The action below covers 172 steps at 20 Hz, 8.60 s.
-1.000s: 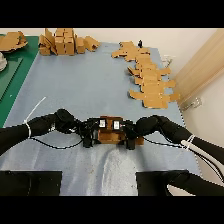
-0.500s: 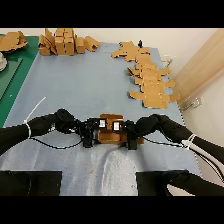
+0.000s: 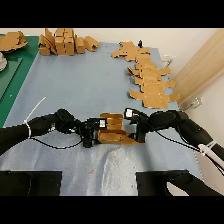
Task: Fold the box.
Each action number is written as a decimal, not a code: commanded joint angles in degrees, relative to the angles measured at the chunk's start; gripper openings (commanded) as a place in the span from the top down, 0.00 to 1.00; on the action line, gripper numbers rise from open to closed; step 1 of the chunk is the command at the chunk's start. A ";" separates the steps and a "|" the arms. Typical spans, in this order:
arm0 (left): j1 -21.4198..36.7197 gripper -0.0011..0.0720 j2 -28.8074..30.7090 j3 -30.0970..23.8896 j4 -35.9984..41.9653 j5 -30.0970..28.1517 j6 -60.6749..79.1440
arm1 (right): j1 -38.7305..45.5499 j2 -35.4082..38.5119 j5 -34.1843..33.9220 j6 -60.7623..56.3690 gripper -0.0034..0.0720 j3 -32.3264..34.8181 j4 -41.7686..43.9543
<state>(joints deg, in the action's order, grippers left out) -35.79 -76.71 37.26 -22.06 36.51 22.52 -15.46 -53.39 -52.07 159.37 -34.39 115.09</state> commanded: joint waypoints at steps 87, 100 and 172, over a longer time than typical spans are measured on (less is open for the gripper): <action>0.07 0.27 -0.02 0.04 0.00 0.02 0.00 | -5.86 7.98 10.80 4.87 0.27 10.84 4.83; 0.07 0.27 -0.02 0.04 0.00 0.00 0.00 | -9.33 3.98 11.82 5.86 0.84 10.91 10.29; 0.07 0.27 0.00 0.04 0.00 0.00 0.00 | 7.61 6.19 -1.92 -54.51 0.81 10.91 20.22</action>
<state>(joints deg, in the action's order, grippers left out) -35.73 -76.71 37.26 -22.04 36.51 22.52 -6.09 -47.40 -55.40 106.06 -23.35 135.04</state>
